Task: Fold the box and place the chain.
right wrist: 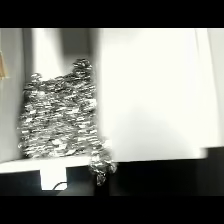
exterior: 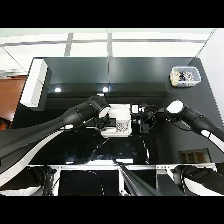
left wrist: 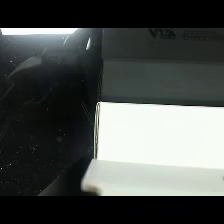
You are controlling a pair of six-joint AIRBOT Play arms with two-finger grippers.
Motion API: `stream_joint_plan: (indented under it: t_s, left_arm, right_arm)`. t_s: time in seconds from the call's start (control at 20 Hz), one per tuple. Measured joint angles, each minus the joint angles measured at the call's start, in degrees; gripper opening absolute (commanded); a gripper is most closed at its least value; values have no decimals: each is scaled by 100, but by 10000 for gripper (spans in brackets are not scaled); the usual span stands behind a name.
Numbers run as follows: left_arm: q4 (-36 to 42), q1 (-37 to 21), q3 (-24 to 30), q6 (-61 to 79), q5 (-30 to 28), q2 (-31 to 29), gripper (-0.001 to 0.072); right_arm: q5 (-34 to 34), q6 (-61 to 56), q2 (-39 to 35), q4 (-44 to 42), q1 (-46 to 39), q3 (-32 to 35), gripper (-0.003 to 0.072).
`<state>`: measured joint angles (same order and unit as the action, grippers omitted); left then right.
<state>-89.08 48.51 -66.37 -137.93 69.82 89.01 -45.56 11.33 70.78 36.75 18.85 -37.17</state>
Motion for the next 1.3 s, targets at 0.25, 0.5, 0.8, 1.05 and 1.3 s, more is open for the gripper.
stream_joint_plan:
  t_s: [0.25,0.5,0.8,1.05,1.3]
  left_arm:
    - [0,2,0,0,-4,0,29]
    - [2,0,0,-2,-13,0,29]
    - [4,2,0,-7,-20,0,29]
    - [4,0,0,-9,-26,0,30]
    - [22,2,-13,24,-17,-2,81]
  right_arm:
    - [4,-522,-61,424,42,-7,17]
    - [-2,-1958,-704,1167,-48,-111,18]
    - [-308,-3440,-1497,24,26,-304,363]
    - [90,-4153,-1567,-157,87,-330,363]
    - [-518,-4599,-1591,162,-560,-330,363]
